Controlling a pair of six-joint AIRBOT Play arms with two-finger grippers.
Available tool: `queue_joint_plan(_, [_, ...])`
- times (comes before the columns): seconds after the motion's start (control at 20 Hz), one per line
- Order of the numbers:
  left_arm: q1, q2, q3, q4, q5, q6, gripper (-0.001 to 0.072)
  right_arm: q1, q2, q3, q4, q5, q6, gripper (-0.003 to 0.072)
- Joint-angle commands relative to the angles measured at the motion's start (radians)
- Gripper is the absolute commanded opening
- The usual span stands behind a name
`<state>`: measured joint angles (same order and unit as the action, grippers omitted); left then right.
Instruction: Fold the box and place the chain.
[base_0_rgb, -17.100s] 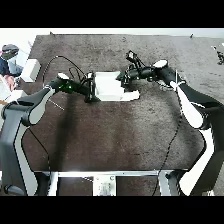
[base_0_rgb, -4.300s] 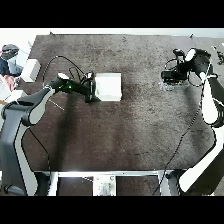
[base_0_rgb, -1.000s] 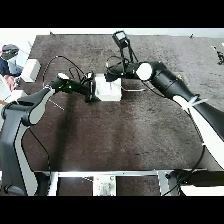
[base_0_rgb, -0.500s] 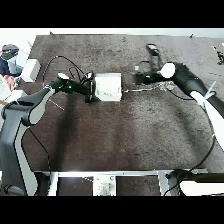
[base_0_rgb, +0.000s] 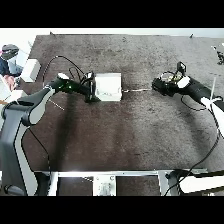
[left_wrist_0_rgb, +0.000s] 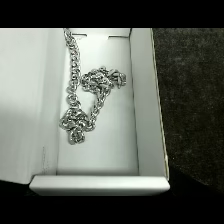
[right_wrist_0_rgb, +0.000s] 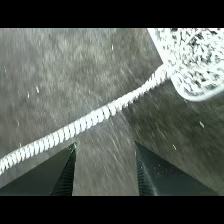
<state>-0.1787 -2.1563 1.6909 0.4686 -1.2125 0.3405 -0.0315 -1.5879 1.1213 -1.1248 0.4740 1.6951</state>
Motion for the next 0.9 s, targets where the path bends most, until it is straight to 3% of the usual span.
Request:
queue_joint_plan(0.0, [0.000,0.000,0.000,0.000,0.000,0.000,0.0418,0.010,-0.060,-0.008,0.099,-0.167,0.011,0.0408])
queue_joint_plan(0.3, [0.000,0.000,0.000,0.000,0.000,0.000,0.0418,0.008,-0.111,-0.008,0.156,-0.250,0.011,0.0406])
queue_joint_plan(0.35, [0.000,0.000,0.000,0.000,0.000,0.000,0.0418,0.008,-0.111,-0.008,0.158,-0.269,0.011,0.0270])
queue_joint_plan(0.4, [0.000,0.000,0.000,0.000,0.000,0.000,0.0418,0.008,-0.111,-0.008,0.159,-0.290,0.011,0.0194])
queue_joint_plan(0.5, [0.000,0.000,0.000,0.000,0.000,0.000,0.0418,0.008,-0.114,-0.008,0.184,-0.303,0.011,0.0179])
queue_joint_plan(0.55, [0.000,0.000,0.000,0.000,0.000,0.000,0.0418,0.008,-0.115,-0.008,0.185,-0.298,0.011,0.0063])
queue_joint_plan(0.6, [0.000,0.000,0.000,0.000,0.000,0.000,0.0418,0.014,-0.108,-0.008,0.192,-0.294,0.011,0.0008])
queue_joint_plan(0.85, [0.000,0.000,0.000,-0.002,0.002,0.000,0.0418,0.125,0.092,-0.008,0.179,-0.196,-0.103,0.0007])
